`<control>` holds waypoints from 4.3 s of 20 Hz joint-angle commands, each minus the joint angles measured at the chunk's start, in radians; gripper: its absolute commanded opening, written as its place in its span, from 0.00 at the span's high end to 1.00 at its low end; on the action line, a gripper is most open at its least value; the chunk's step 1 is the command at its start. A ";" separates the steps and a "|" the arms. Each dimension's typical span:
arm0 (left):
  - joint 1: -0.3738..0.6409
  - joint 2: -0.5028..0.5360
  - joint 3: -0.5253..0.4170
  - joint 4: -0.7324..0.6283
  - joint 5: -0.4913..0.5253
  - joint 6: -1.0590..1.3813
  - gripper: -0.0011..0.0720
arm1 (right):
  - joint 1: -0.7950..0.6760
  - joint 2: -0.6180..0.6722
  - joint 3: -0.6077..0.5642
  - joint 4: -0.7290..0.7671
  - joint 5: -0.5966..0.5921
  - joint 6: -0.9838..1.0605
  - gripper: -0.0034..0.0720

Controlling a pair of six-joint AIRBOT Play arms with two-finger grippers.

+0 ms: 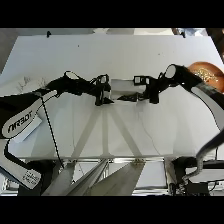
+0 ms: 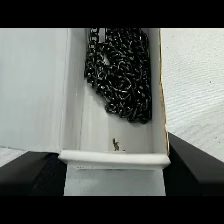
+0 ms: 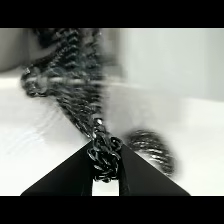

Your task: Fold the box and place the chain.

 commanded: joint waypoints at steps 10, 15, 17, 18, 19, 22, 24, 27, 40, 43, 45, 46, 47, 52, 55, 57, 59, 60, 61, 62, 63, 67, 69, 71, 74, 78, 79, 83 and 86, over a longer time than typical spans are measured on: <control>0.000 0.000 0.000 0.000 0.000 0.000 0.96 | 0.098 0.233 0.001 0.296 0.051 0.135 0.95; 0.000 0.000 0.000 0.000 0.000 0.000 0.96 | 0.255 0.167 0.001 0.274 -0.171 0.151 0.95; 0.000 0.000 0.000 0.000 0.000 0.000 0.96 | 0.284 0.111 0.001 0.185 -0.196 0.231 0.95; 0.000 0.000 0.000 0.000 0.000 0.000 0.96 | 0.287 0.083 0.001 0.134 -0.196 0.274 0.95; 0.000 0.000 0.000 0.000 0.000 0.000 0.96 | 0.287 0.057 0.001 0.098 -0.196 0.321 0.95; 0.000 0.000 0.000 0.000 0.000 0.000 0.96 | 0.274 0.027 0.001 0.079 -0.193 0.431 0.82; 0.000 0.000 0.000 0.000 0.000 0.000 0.96 | 0.275 0.053 0.002 0.084 -0.175 0.431 0.69; 0.000 0.000 0.000 0.000 0.000 0.000 0.96 | 0.275 0.152 0.002 0.084 -0.087 0.432 0.65; 0.000 0.000 0.000 0.000 0.000 0.000 0.96 | 0.056 0.207 0.009 0.213 -0.445 0.587 0.66; 0.000 0.000 0.000 0.000 0.000 0.000 0.96 | 0.031 0.106 0.013 0.215 -0.417 0.587 0.63; 0.000 0.000 0.000 0.000 0.000 0.000 0.96 | 0.041 0.075 0.013 0.215 -0.338 0.584 0.63; 0.000 0.000 0.000 0.000 0.000 0.000 0.96 | 0.050 0.069 0.013 0.215 -0.276 0.564 0.61; 0.000 0.000 0.000 0.000 0.000 0.000 0.96 | 0.058 0.069 0.013 0.215 -0.210 0.516 0.60; 0.000 0.000 0.000 0.000 0.000 0.000 0.96 | 0.093 0.079 0.013 0.218 -0.011 0.347 0.53; 0.000 0.000 0.000 0.000 0.000 0.000 0.96 | 0.098 0.103 0.013 0.277 -0.018 0.278 0.53; 0.000 0.000 0.000 0.000 0.000 0.000 0.96 | 0.098 0.112 0.013 0.332 -0.007 0.232 0.53; 0.000 0.000 0.000 0.000 0.000 0.000 0.96 | 0.101 0.113 0.013 0.347 0.018 0.185 0.53; 0.000 0.000 0.000 0.000 0.000 0.000 0.96 | 0.107 0.113 0.013 0.342 0.024 0.165 0.53; 0.000 0.000 0.000 0.000 0.000 0.000 0.96 | 0.114 0.113 0.013 0.336 0.023 0.151 0.53; 0.000 0.000 0.000 0.000 0.000 0.000 0.96 | 0.120 0.113 0.013 0.334 0.022 0.129 0.53; 0.000 0.000 0.000 0.000 0.000 0.000 0.96 | 0.126 0.113 0.013 0.333 0.019 0.107 0.53; 0.000 0.000 0.000 0.000 0.000 0.000 0.96 | 0.145 0.113 0.013 0.293 -0.041 0.063 0.50; 0.000 0.000 0.000 0.000 0.000 0.000 0.96 | 0.151 0.112 0.013 0.234 -0.102 0.064 0.50; 0.000 0.000 0.000 0.000 0.000 0.000 0.96 | 0.155 0.110 0.012 0.197 -0.134 0.068 0.51; 0.000 0.000 0.000 0.000 0.000 0.000 0.96 | 0.163 0.097 0.010 0.182 -0.136 0.108 0.51; 0.000 0.000 0.000 0.000 0.000 0.000 0.96 | 0.195 0.087 -0.002 0.146 -0.137 0.119 0.60; 0.000 0.000 0.000 0.000 0.000 0.000 0.96 | 0.203 0.087 -0.002 0.146 -0.131 0.120 0.60; 0.000 0.000 0.000 0.000 0.000 0.000 0.96 | 0.229 0.085 -0.014 0.147 -0.093 0.148 0.60; 0.000 0.000 0.000 0.000 0.000 0.000 0.96 | 0.240 0.073 -0.029 0.147 -0.049 0.172 0.60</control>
